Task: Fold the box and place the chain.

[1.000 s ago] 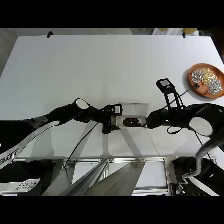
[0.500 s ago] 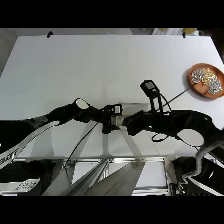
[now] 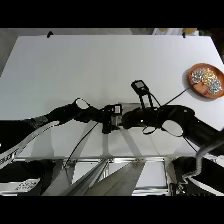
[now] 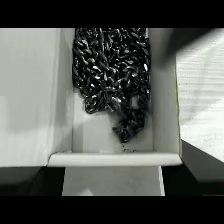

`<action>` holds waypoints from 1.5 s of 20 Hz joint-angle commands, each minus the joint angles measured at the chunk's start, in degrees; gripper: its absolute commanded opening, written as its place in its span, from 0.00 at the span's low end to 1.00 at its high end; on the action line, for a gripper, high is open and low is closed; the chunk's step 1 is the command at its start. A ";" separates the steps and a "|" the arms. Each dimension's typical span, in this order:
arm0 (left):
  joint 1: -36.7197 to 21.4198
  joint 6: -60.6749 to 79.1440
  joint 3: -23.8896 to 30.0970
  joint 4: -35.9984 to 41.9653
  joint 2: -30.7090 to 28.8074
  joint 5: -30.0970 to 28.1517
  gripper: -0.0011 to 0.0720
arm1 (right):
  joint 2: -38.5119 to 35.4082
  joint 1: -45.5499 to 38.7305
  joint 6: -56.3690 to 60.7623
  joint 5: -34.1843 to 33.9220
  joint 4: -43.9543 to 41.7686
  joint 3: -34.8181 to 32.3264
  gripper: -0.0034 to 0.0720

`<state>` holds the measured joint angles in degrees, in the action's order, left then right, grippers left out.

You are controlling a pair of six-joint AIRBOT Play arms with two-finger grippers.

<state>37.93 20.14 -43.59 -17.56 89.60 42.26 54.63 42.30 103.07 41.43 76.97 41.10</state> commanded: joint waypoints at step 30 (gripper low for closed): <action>0.02 0.02 -0.02 0.00 -0.04 -0.02 0.44 | 19.98 -25.83 -2.38 13.09 14.71 5.18 0.41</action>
<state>37.93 20.14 -43.59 -17.54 89.60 42.26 73.87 16.51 100.66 57.34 92.09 46.30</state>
